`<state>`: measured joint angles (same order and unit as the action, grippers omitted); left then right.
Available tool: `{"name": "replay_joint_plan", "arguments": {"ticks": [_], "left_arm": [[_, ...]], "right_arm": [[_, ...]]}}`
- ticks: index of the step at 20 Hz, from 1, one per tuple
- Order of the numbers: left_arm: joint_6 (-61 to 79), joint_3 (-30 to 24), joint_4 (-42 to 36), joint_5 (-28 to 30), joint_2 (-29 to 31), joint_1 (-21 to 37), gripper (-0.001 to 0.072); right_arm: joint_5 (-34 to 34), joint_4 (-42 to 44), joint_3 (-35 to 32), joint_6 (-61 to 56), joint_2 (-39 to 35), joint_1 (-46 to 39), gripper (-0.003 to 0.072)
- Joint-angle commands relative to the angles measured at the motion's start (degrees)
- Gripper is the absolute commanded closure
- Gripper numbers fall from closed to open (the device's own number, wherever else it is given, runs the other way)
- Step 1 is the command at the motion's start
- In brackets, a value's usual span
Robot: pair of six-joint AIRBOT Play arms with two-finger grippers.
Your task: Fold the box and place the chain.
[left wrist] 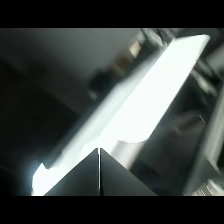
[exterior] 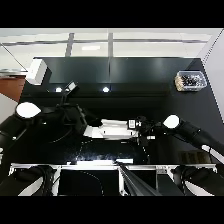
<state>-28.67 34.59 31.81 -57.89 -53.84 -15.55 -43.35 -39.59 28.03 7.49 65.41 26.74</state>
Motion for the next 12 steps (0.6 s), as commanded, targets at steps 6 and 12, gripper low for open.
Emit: {"name": "replay_joint_plan", "arguments": {"ticks": [6,12], "left_arm": [[12.57,-5.79,6.82,-6.32,0.66,3.30,0.0010],[21.29,-6.27,6.78,9.88,-0.96,-2.67,0.0012]], "right_arm": [[-0.46,0.11,0.02,0.00,0.04,0.07,0.0259],[-0.35,0.13,0.02,0.02,1.25,0.07,0.0259]]}}
